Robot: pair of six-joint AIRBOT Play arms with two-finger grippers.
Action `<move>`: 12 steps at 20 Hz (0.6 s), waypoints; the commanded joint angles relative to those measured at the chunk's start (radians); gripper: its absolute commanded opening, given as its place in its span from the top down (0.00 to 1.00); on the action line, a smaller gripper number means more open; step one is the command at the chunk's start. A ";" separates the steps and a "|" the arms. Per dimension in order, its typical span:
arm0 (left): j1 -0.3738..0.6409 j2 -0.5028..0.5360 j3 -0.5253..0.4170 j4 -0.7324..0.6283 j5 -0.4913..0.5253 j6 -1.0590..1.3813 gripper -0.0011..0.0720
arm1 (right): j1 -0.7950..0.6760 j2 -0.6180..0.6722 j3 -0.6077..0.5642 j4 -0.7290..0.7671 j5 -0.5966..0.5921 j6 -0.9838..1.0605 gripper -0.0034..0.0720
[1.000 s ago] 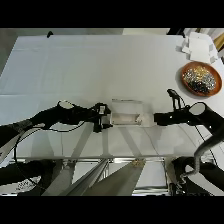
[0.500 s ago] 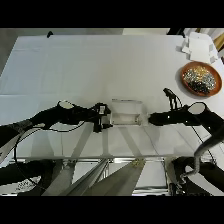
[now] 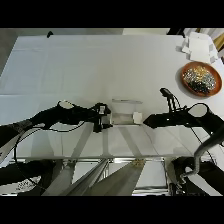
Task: Fold the box and place the chain.
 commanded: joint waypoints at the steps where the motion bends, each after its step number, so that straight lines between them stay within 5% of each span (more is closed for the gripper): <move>1: 0.000 0.000 0.000 0.000 0.000 0.000 0.89 | 0.017 0.004 0.001 -0.003 0.001 -0.004 0.69; 12: 0.000 0.000 0.000 0.000 0.000 0.000 0.89 | 0.017 0.004 0.095 -0.087 0.064 0.024 0.69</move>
